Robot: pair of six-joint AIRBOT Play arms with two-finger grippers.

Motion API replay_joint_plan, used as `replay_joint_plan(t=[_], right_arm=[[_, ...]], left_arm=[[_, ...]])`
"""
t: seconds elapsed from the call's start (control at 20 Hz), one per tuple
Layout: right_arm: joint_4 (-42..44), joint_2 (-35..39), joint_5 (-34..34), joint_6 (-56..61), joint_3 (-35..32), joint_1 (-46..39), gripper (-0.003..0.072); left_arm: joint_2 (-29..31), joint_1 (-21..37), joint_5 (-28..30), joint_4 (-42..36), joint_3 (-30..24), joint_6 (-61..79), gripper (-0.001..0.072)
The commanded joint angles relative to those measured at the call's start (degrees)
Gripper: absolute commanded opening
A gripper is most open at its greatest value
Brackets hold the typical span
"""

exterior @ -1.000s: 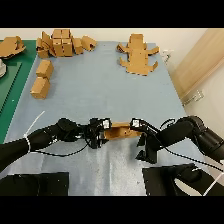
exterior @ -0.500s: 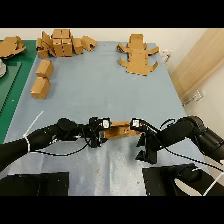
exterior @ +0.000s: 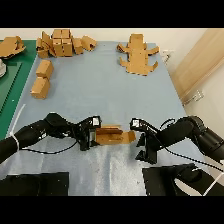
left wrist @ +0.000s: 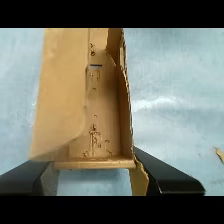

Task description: Fold the box.

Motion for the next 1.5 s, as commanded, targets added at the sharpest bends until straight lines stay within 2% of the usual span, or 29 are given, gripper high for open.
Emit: replay_joint_plan(t=[0.0,0.45,0.8,1.2,1.35,1.45], right_arm=[[0.0,0.0,0.2,0.0,0.0,0.0,0.0626],[0.0,0.0,0.2,0.0,0.0,0.0,0.0626],[0.0,0.0,0.2,0.0,0.0,0.0,0.0626],[0.0,0.0,1.8,0.0,0.0,0.0,0.0626],[2.8,0.0,2.6,0.1,0.0,0.0,0.0625],[3.8,0.0,6.1,3.7,-0.2,0.0,0.0611]], left_arm=[[0.2,2.8,-5.4,5.7,0.0,-3.1,0.0519],[0.0,2.8,-3.4,5.1,-0.1,-3.1,0.0519],[0.1,2.6,2.4,3.0,0.0,-3.1,0.052],[0.0,2.6,2.0,3.3,0.0,-2.4,0.0519],[0.0,2.6,1.3,3.3,0.0,-2.3,0.0519],[0.0,2.6,1.3,3.3,0.0,-0.3,0.0519]])
